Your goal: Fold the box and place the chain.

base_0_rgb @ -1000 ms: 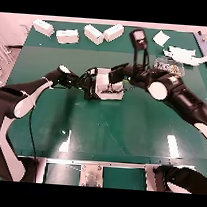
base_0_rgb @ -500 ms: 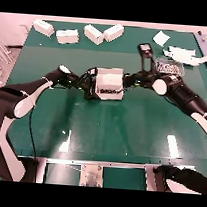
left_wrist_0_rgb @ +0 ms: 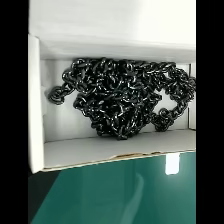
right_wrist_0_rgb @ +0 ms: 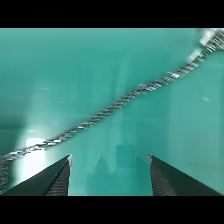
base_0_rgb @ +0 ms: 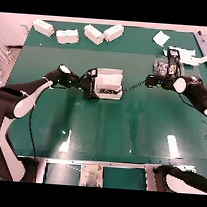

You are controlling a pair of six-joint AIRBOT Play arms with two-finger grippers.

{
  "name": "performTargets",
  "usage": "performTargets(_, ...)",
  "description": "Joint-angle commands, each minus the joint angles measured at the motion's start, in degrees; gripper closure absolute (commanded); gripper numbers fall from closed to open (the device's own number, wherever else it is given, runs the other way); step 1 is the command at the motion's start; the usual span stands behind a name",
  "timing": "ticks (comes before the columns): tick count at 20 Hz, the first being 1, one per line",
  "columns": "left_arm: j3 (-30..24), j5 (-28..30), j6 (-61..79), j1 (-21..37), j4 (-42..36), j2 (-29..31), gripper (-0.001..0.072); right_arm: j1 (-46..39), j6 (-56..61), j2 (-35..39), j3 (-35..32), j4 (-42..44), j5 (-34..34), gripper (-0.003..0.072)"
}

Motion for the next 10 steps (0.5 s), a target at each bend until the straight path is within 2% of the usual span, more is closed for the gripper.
performTargets(1, 0.0, 0.79, 0.07, 0.07, 4.52, 0.5, 0.0241, -3.45, 0.13, -1.09, -3.06, -0.02, -4.83, 0.0132)
performTargets(5, 0.0, 0.35, 0.13, 0.04, 5.62, 0.7, 0.0241, -6.49, 5.95, -6.56, -4.81, 0.94, -15.56, 0.0131)
performTargets(10, 0.0, 0.39, 0.11, 0.04, 5.51, 0.7, 0.0241, -7.1, 6.4, -15.63, -4.07, 7.5, -28.81, 0.0131)
